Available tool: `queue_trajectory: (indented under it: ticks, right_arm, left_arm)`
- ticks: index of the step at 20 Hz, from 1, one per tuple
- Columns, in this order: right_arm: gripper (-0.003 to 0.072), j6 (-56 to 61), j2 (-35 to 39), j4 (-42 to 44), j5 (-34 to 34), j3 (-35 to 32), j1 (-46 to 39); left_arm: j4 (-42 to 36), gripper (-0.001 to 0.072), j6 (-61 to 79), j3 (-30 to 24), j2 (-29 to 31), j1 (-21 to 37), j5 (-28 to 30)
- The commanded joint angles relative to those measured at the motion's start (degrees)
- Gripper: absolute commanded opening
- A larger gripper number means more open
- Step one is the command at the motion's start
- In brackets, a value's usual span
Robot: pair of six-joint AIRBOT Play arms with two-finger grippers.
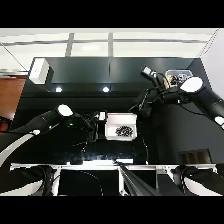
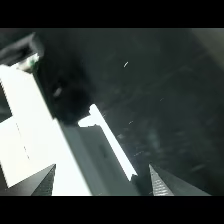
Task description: Fold the box and place the chain.
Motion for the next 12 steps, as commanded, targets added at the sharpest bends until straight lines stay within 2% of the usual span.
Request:
queue_trajectory:
  ticks: [1, 3, 5, 12]
  right_arm:
    - [0.0720, -2.19, -2.10, -1.36, 8.41, -0.20, 0.98]
    - [0.0720, -2.03, -2.10, -5.16, 11.32, -0.28, 1.01]
    - [0.0720, -1.90, -2.10, -3.93, 11.82, -1.73, 1.36]
    - [0.0720, -2.84, -2.10, -4.44, 8.57, -3.08, 6.45]
  left_arm:
    - [0.00, 0.0236, 0.02, -0.02, -0.04, -0.02, 0.02]
    - [0.00, 0.0235, 0.04, -0.02, -0.04, -0.02, 0.02]
    - [0.00, 0.0235, 0.02, -0.02, -0.04, -0.04, 0.00]
    - [0.00, 0.0236, 0.02, -0.02, -0.04, -0.04, 0.00]
